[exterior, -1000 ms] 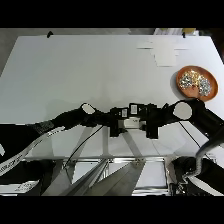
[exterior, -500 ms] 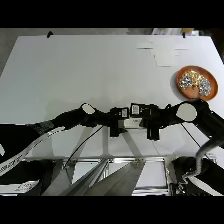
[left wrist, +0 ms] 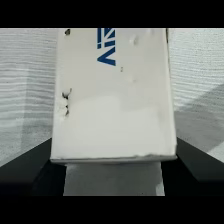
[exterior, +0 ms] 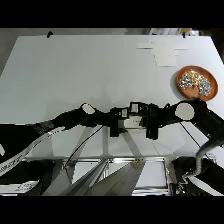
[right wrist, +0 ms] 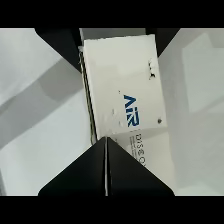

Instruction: Fold the box and place the chain.

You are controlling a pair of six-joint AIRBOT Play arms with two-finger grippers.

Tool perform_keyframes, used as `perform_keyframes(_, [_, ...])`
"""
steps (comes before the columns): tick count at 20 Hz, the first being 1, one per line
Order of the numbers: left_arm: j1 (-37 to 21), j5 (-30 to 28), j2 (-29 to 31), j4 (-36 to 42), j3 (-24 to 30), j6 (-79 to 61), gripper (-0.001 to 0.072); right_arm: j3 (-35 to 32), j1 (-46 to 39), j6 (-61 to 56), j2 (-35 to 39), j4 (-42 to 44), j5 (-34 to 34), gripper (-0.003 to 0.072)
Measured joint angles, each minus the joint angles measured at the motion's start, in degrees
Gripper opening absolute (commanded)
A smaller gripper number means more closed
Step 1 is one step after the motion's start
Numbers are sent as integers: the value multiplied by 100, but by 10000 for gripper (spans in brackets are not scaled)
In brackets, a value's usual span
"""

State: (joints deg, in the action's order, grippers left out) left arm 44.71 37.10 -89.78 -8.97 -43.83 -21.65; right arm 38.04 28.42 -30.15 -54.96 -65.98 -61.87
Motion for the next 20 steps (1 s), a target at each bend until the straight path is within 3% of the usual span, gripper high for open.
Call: perform_keyframes(20, [2,-4,-2,-9,0,-4,171,-328,0,-136,-328,9,284,14])
